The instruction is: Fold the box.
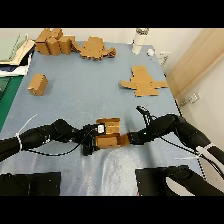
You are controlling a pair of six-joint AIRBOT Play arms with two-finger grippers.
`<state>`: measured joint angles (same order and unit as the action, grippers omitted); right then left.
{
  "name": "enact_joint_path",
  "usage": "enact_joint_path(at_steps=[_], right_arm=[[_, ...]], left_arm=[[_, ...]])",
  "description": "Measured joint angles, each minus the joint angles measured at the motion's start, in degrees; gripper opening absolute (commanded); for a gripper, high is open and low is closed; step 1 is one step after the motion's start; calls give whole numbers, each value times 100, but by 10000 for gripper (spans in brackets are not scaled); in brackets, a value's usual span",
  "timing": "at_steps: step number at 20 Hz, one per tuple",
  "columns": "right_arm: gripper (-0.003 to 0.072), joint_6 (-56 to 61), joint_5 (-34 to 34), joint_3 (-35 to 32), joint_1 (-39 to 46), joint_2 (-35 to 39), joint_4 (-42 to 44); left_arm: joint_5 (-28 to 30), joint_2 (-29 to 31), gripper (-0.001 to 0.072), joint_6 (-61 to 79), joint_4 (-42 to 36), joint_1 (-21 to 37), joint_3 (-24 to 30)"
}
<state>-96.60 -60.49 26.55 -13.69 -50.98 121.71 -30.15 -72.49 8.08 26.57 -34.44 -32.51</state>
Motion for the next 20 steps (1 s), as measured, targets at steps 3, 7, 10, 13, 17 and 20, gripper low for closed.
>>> enact_joint_path(at_steps=[3,7,10,13,17,20], right_arm=[[80,-59,-22,107,0,15,181],[244,-83,-118,337,0,125,284],[245,-81,-175,420,-76,149,304],[447,-52,-197,452,-350,66,321],[443,164,96,483,-811,-90,262],[439,798,356,544,-1222,-181,-223]], left_arm=[[0,0,474,0,0,0,0],[0,0,474,0,0,0,0],[0,0,474,0,0,0,0],[0,0,473,0,0,0,0],[0,0,474,0,0,0,0],[0,0,474,0,0,0,0]])
